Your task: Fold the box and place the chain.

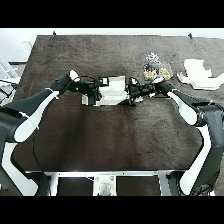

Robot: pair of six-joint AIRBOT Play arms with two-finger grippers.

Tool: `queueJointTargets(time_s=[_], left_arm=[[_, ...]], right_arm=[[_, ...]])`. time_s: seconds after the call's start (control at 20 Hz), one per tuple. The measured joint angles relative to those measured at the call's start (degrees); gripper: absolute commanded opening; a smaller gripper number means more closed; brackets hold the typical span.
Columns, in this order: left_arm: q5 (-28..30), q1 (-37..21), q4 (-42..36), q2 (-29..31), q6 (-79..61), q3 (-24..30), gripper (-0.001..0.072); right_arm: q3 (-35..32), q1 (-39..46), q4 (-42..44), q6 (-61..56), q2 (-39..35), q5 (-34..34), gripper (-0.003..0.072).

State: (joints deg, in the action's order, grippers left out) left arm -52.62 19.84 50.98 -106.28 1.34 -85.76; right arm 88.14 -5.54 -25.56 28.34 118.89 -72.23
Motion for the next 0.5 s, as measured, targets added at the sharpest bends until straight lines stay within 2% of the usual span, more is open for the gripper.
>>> queueJointTargets(time_s=[0.05,0.25,0.35,0.5], left_arm=[[0.46,0.07,-0.83,0.00,-0.33,0.17,0.0507],[1.86,0.17,-3.54,0.00,-1.27,0.59,0.0510],[2.05,0.22,-4.57,0.00,-1.51,0.70,0.0568],[2.03,0.20,-5.44,0.00,-1.68,0.79,0.0568]], right_arm=[[0.02,0.00,0.00,0.00,0.00,-0.02,0.0589],[0.02,0.02,0.02,-0.02,0.00,0.07,0.0589],[0.00,0.02,0.04,-0.04,0.00,0.07,0.0590],[0.02,0.02,0.07,-0.04,0.00,0.09,0.0589]])
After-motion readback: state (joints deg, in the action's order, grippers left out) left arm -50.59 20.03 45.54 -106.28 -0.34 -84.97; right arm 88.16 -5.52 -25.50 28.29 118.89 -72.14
